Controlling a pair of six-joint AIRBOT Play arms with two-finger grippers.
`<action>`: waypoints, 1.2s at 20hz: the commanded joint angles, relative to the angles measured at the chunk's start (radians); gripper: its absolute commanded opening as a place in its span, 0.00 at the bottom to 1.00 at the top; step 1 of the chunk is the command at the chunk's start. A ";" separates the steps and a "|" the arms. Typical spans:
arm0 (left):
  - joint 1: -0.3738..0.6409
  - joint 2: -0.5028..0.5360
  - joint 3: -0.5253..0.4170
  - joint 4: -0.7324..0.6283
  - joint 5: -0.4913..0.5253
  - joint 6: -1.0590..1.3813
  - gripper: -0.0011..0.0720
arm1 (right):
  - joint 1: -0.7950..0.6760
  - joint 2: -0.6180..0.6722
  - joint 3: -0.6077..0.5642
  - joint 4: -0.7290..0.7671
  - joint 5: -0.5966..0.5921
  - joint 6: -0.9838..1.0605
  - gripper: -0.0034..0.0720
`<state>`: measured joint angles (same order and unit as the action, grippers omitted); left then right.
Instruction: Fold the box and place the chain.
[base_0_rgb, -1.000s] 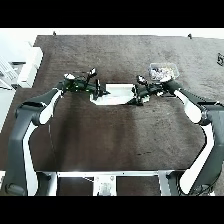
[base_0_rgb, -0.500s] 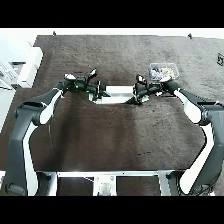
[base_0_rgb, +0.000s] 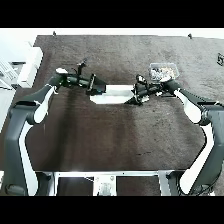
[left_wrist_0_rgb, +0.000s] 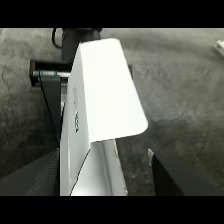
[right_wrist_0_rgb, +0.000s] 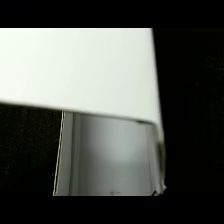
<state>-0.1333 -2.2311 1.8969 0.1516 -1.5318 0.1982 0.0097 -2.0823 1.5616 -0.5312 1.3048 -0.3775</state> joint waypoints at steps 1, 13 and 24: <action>0.048 0.042 0.005 -0.025 -0.139 -0.015 0.81 | 0.000 0.000 0.000 -0.001 0.001 0.000 0.59; -0.093 0.470 -0.274 0.403 0.255 0.078 0.03 | 0.000 0.000 0.000 -0.001 0.001 0.000 0.59; -0.187 0.416 -0.538 0.096 0.746 0.346 0.04 | 0.001 0.000 0.000 -0.001 0.001 0.000 0.59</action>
<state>-0.3134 -1.8034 1.3739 0.3882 -0.8917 0.4507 0.0097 -2.0823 1.5616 -0.5327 1.3060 -0.3782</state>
